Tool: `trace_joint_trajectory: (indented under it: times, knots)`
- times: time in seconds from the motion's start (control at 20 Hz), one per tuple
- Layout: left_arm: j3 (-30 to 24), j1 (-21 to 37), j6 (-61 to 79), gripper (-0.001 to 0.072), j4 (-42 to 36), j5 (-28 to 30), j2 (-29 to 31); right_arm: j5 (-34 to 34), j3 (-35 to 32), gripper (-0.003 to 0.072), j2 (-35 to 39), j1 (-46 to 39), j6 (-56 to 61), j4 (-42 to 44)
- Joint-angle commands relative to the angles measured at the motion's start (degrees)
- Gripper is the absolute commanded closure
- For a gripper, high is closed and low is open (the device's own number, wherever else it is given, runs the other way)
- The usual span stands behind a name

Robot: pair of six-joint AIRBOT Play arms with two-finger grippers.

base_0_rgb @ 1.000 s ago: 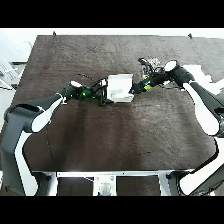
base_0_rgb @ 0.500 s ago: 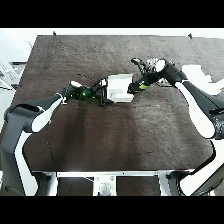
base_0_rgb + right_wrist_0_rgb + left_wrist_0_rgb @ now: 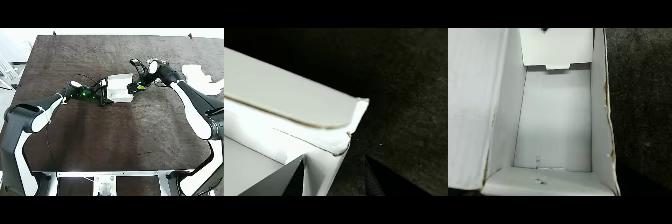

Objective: Fold the box and place the chain.

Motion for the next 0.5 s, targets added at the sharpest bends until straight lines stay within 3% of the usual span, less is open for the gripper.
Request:
trace_joint_trajectory:
  times: [0.0,0.45]
  knots:
    - [0.02,0.02,0.0,0.0421,0.0,0.0,-0.02,-0.04,0.09,0.0238,-0.31,1.84,5.55,-4.5]
    - [0.02,0.02,0.0,0.0421,0.0,-0.02,-0.02,0.63,0.92,0.0262,-1.64,5.46,15.93,-13.25]
